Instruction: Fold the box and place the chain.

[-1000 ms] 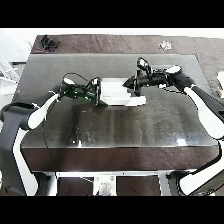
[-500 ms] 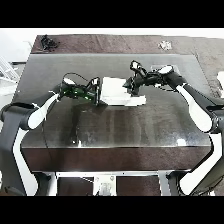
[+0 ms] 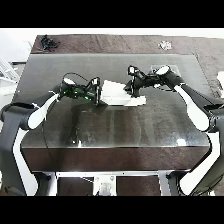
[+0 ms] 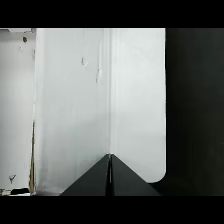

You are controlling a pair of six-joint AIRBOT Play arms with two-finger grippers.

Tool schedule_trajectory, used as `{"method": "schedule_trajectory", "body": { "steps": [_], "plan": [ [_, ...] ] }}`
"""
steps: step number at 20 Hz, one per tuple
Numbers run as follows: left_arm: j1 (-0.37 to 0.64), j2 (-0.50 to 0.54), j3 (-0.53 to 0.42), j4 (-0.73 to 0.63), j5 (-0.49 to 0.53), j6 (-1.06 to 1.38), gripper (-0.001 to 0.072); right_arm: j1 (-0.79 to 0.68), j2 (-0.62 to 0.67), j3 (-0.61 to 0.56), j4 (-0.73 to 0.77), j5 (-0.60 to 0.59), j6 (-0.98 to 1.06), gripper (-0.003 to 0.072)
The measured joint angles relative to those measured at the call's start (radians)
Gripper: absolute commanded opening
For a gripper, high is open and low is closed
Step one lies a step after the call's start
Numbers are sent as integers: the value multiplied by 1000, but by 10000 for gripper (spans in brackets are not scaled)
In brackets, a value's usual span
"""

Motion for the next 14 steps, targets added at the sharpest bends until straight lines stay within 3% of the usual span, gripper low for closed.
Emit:
{"method": "schedule_trajectory", "body": {
  "steps": [5,10,12,14],
  "plan": [
    [0,0,0,1,2,0,353,0,97,-6,24,3,22,5],
    [0,0,0,1,2,0,353,-16,300,-174,23,-27,42,39],
    [0,0,0,1,2,0,353,-32,357,-261,14,-48,44,662],
    [0,0,0,0,2,0,353,-46,381,-325,9,-59,25,671]
  ]
}}
